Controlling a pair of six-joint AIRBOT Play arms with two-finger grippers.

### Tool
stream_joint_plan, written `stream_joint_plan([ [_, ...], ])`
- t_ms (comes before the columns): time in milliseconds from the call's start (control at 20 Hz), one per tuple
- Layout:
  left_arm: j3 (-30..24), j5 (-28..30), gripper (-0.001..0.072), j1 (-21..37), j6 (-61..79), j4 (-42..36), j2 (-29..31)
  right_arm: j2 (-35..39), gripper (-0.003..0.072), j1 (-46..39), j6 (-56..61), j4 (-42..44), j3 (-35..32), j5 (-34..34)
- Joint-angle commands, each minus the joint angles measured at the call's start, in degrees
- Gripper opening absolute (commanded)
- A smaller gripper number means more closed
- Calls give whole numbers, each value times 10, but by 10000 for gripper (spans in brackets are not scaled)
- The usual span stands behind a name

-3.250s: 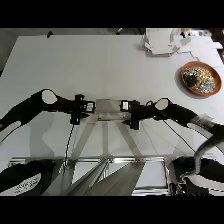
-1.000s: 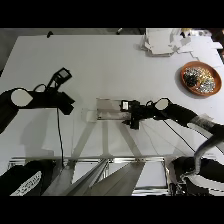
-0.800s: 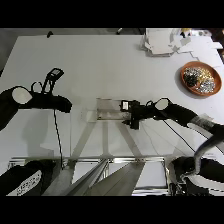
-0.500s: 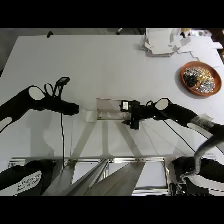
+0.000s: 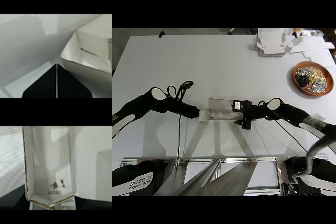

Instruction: Fold the box and place the chain.

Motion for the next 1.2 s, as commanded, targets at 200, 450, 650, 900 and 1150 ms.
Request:
stream_joint_plan([
  [200, 1, -4, 385, -16, 41, -51, 61, 0, 381, 0, 0, 0, 0, 0],
  [450, 1, 6, 385, -42, 41, -73, 61, 0, 381, 0, 0, 0, 0, 0],
  [650, 1, 14, 398, -60, -18, -68, 52, 0, 381, 0, 0, 0, 0, 0],
  [900, 1, 70, 458, -93, -98, -40, 41, 0, 381, 0, 0, 0, 0, 0],
  [1150, 2, 114, 456, -143, -269, 66, 41, 0, 381, 0, 0, 0, 0, 0],
])
